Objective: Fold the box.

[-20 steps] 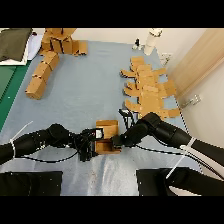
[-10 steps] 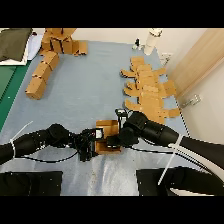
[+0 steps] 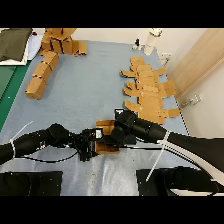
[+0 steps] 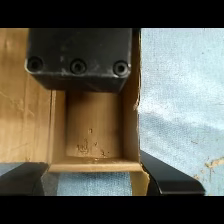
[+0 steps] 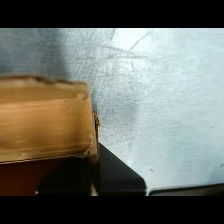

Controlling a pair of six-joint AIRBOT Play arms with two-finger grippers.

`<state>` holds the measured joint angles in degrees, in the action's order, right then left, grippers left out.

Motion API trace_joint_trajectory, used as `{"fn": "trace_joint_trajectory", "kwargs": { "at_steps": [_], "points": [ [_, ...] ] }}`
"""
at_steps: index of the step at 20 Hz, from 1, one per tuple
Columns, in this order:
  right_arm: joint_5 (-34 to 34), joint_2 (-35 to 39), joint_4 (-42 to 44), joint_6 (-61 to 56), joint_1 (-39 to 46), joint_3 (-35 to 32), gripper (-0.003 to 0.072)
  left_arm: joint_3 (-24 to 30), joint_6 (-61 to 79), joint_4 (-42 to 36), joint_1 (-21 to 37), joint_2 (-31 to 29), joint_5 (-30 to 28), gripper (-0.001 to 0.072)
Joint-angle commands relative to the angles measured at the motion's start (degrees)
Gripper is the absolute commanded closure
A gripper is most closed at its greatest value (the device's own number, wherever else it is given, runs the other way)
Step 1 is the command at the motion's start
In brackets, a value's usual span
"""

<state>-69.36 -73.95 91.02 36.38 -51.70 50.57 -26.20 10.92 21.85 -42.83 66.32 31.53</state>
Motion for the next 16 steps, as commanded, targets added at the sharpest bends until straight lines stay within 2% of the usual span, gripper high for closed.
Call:
{"fn": "trace_joint_trajectory", "kwargs": {
  "at_steps": [1, 4, 5, 6, 7, 8, 9, 10, 11, 16],
  "points": [
    [-0.7, -0.6, -0.4, -0.5, -0.2, 0.3, 0.068, 0.0, 0.0, 0.0, 0.0, 0.0, 0.0, 0.019],
    [-0.5, -0.6, -0.6, 0.2, -0.2, 0.3, 0.0679, 0.0, 0.0, 0.0, 0.0, 0.0, 0.0, 0.019],
    [-0.3, -0.5, -0.5, 1.6, -0.2, 0.3, 0.0653, 0.0, 0.0, 0.0, 0.0, 0.0, 0.0, 0.019],
    [-0.4, -0.4, -0.5, 2.5, -0.2, 0.3, 0.056, 0.0, 0.0, 0.0, 0.0, 0.0, 0.0, 0.019],
    [-0.7, 0.0, -0.3, 3.3, -0.2, 0.3, 0.0503, 0.0, 0.0, 0.0, 0.0, 0.0, 0.0, 0.019],
    [-1.8, 0.6, -0.2, 3.8, -0.2, 0.4, 0.0503, 0.0, 0.0, 0.0, 0.0, 0.0, 0.0, 0.019],
    [-3.5, 1.5, -0.2, 3.8, -0.2, 0.4, 0.0395, 0.0, 0.0, 0.0, 0.0, 0.0, 0.0, 0.019],
    [-5.1, 2.4, -0.3, 3.8, -0.2, 0.4, 0.0244, 0.0, 0.0, 0.0, 0.0, 0.0, 0.0, 0.019],
    [-6.7, 3.5, -1.1, 3.8, -0.1, 0.4, 0.0216, 0.0, 0.0, 0.0, 0.0, 0.0, 0.0, 0.019],
    [-7.9, 9.9, -2.8, 3.7, 0.0, 0.4, 0.0216, 0.0, 0.0, 0.0, 0.0, 0.0, 0.0, 0.019]
  ]
}}
